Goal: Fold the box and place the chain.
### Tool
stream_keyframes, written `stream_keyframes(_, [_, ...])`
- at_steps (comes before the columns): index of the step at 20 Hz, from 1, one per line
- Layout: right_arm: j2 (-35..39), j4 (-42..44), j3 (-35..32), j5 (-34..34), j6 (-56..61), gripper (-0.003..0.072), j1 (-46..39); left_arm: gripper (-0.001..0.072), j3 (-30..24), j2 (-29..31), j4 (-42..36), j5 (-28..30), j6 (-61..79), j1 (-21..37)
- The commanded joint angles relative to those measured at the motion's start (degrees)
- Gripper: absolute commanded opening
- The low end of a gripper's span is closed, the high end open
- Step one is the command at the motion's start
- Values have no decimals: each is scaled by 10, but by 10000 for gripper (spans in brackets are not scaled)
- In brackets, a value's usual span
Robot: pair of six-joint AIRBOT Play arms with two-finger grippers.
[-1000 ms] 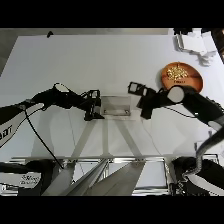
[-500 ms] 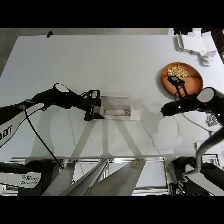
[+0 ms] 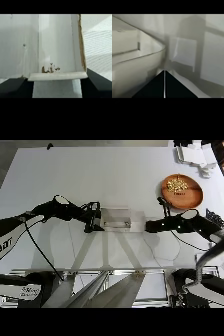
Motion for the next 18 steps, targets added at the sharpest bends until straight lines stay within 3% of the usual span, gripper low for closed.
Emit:
stream_keyframes(1, [-14, 125, -3, -5, -35, 1, 28, 349, 0, 0, 0, 0, 0, 0])
stream_keyframes(5, [-5, 167, -3, 24, -34, 9, 28, 349, 0, 0, 0, 0, 0, 0])
stream_keyframes(6, [3, 177, -3, 24, -34, 71, 28, 349, 0, 0, 0, 0, 0, 0])
stream_keyframes(7, [13, 183, -3, 16, -34, 183, 28, 349, 0, 0, 0, 0, 0, 0])
stream_keyframes(12, [34, 181, -3, 10, -28, 330, 37, 349, 0, 0, 0, 0, 0, 0])
stream_keyframes(14, [34, 181, -3, -5, -28, 503, 69, 349, 0, 0, 0, 0, 0, 0])
stream_keyframes(18, [34, 154, -2, -79, 38, 511, 124, 349, 0, 0, 0, 0, 0, 0])
